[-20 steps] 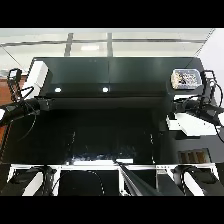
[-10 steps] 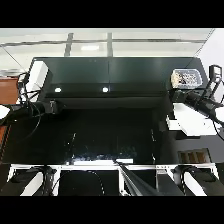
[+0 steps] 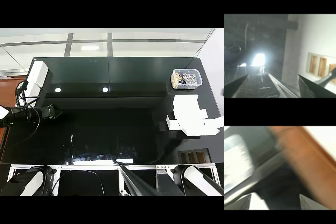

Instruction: Fold the box and place the chain.

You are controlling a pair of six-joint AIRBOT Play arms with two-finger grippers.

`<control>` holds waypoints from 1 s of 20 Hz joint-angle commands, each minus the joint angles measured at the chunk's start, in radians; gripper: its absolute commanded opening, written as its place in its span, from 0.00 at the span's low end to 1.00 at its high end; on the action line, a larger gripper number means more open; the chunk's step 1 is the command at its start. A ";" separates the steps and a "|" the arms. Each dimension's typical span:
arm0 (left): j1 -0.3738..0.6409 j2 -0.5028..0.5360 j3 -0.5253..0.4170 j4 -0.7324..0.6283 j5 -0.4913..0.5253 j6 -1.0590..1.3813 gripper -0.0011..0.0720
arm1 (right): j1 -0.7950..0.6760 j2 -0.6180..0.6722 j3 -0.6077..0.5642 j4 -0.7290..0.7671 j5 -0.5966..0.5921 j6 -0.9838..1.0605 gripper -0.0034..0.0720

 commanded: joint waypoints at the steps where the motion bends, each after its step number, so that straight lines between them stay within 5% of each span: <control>1: 0.004 -0.002 0.000 0.023 -0.010 -0.003 0.98 | -0.247 -0.114 0.110 -0.107 0.156 0.013 0.99; 3: 0.005 -0.002 0.000 0.023 -0.009 -0.002 0.98 | -0.299 -0.202 0.169 -0.179 0.274 -0.001 0.98; 5: 0.004 -0.002 0.000 0.018 -0.002 -0.013 0.98 | -0.317 -0.261 0.187 -0.053 0.334 -0.227 0.80; 7: 0.004 -0.002 0.000 0.021 -0.004 -0.013 0.98 | -0.309 -0.293 0.188 0.098 0.356 -0.389 0.81; 9: 0.004 -0.002 0.000 0.020 -0.004 -0.013 0.98 | -0.283 -0.347 0.208 0.107 0.397 -0.406 0.91; 14: 0.004 -0.002 0.000 0.020 -0.010 -0.012 0.98 | -0.222 -0.522 0.312 0.118 0.700 -0.437 0.92; 16: 0.004 -0.002 0.000 0.019 -0.010 -0.012 0.98 | -0.207 -0.523 0.323 0.098 0.715 -0.436 0.69; 19: 0.004 -0.002 0.000 0.017 -0.010 -0.012 0.98 | -0.190 -0.520 0.358 0.085 0.765 -0.414 0.67; 20: 0.004 -0.002 0.000 0.017 -0.010 -0.012 0.98 | -0.183 -0.520 0.370 0.078 0.792 -0.408 0.46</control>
